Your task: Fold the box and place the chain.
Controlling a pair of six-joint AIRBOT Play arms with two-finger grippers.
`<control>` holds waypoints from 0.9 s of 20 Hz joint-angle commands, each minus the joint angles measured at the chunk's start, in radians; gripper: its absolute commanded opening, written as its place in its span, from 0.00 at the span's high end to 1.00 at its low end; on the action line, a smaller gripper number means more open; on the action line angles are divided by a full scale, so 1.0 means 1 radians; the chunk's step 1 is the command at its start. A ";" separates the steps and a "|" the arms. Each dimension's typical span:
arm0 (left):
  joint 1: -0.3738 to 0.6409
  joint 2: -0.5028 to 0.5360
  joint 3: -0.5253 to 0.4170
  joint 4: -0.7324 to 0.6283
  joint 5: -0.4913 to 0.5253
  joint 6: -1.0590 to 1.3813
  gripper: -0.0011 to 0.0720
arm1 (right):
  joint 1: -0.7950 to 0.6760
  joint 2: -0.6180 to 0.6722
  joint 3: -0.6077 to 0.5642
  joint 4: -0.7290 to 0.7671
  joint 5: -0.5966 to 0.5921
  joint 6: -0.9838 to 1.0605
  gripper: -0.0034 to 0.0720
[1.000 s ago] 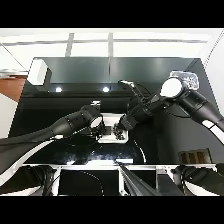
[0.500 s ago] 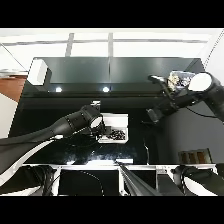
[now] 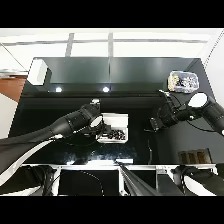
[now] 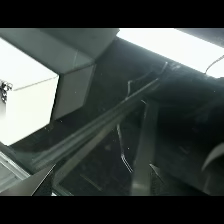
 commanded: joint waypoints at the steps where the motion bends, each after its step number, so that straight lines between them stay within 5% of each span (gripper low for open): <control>1: 0.000 0.034 0.033 0.003 -0.024 0.066 0.20 | 0.001 0.001 -0.019 0.019 -0.025 -0.007 0.03; 10: 0.035 0.328 0.052 -0.031 -0.274 0.777 0.20 | 0.001 0.001 -0.019 0.019 -0.036 -0.014 0.03; 13: 0.213 0.449 -0.027 -0.161 -0.192 0.934 0.20 | 0.001 0.001 -0.019 0.019 -0.062 -0.014 0.03; 18: 0.633 0.582 -0.326 -0.718 -0.088 1.505 0.20 | 0.001 0.001 -0.019 0.016 -0.076 -0.014 0.03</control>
